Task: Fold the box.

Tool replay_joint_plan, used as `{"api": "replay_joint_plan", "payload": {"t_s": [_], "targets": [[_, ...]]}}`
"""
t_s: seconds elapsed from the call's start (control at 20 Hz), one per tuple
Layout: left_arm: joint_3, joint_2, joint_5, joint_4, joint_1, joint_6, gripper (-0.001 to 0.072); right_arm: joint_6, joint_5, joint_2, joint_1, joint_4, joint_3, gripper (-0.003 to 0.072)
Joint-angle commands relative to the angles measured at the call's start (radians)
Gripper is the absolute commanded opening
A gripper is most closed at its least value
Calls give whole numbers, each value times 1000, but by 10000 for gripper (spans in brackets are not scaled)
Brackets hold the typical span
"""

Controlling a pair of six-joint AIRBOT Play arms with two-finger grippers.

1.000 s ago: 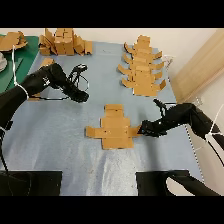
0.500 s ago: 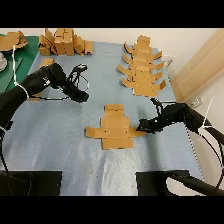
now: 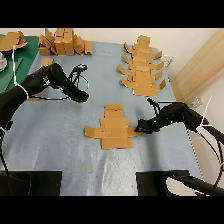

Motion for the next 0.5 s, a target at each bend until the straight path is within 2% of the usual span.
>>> {"api": "replay_joint_plan", "payload": {"t_s": [0.0,0.1,0.3,0.4,0.45], "targets": [[1,0,18,0,1,0,15,-26,14,-1,0,8,1,154],[1,0,57,-10,1,0,16,-71,11,-1,0,22,1,3],[1,0,98,-16,1,1,15,-370,-22,11,0,294,-12,-1],[1,0,86,-16,4,-5,16,-470,56,67,6,391,-73,-1],[1,-1,69,-14,4,-25,16,-478,137,113,21,385,-126,-1]]}}
